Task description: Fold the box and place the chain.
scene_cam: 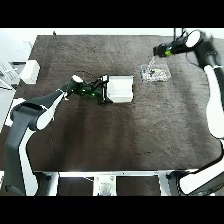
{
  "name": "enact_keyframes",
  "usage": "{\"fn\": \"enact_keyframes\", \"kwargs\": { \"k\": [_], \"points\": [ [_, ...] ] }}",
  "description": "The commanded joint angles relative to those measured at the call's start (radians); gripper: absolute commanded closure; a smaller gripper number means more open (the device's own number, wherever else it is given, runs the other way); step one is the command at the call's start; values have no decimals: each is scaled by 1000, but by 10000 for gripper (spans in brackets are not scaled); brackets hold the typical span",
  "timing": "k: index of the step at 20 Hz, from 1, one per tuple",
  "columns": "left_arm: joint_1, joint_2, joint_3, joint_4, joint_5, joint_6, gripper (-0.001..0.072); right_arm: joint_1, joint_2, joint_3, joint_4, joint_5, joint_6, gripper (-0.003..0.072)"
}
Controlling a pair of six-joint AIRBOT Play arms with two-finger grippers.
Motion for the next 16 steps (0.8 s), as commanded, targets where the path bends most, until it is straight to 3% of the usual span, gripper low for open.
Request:
{"fn": "enact_keyframes", "kwargs": {
  "k": [1, 9, 16],
  "points": [
    [0, 0, 1, 0, 0, 0, 361, 54, 171, 1, -135, -14, 0, 679],
    [0, 0, 1, 0, 0, 0, 361, 207, 478, 1, -297, -107, -5, 679],
    [0, 0, 1, 0, 0, 0, 361, 361, 550, 0, -307, -90, -34, 679]
  ]
}}
